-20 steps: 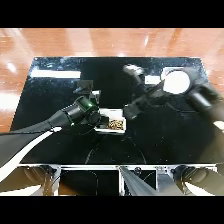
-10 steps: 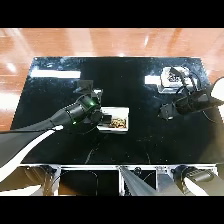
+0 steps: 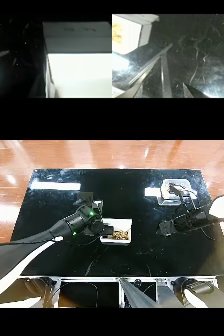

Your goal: Fold the box and place the chain.

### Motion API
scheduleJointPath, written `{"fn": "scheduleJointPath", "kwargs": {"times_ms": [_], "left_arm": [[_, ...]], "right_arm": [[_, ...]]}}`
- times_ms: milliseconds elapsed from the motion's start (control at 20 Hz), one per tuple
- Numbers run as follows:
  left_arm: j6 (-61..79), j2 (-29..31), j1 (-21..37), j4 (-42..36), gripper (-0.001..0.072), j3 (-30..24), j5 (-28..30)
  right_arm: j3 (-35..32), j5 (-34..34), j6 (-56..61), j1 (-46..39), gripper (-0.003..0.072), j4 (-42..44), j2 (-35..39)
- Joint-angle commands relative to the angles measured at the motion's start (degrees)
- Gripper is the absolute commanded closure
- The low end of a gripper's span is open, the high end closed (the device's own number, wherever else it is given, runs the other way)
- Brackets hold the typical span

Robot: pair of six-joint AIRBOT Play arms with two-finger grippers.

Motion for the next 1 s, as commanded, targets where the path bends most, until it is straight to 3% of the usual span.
{"fn": "scheduleJointPath", "kwargs": {"times_ms": [0, 300, 550, 650, 750, 850, 950], "left_arm": [[0.7, 0.0, 0.0, -0.3, 0.0257, 2.3, 2.6], [10.7, 0.8, 0.0, -0.5, 0.0261, 8.4, 15.4], [21.2, 8.6, 0.2, 3.4, 0.0268, 7.9, 25.4], [22.4, 14.5, 1.9, 6.6, 0.0268, 4.9, 26.2], [22.3, 21.1, 6.5, 6.1, 0.0268, -1.5, 25.6], [22.3, 27.8, 12.5, 1.5, 0.0268, -9.2, 22.5], [25.2, 33.4, 18.5, -7.4, 0.0267, -15.9, 15.5]], "right_arm": [[-0.2, 1.2, 0.1, -0.1, 0.0086, 0.4, 0.1], [-0.2, 0.2, -2.1, -0.1, 0.0086, -0.4, 0.1], [0.8, -3.1, -2.0, -0.1, 0.0086, 0.6, -0.2], [3.2, -4.7, -2.0, -0.1, 0.0086, 0.5, -1.3], [7.4, -5.5, -2.1, -0.1, 0.0086, 0.5, -4.0], [12.2, -7.0, -3.2, -0.1, 0.0086, 0.3, -8.0], [16.5, -10.4, -11.7, -0.1, 0.0086, 7.3, -13.0]]}}
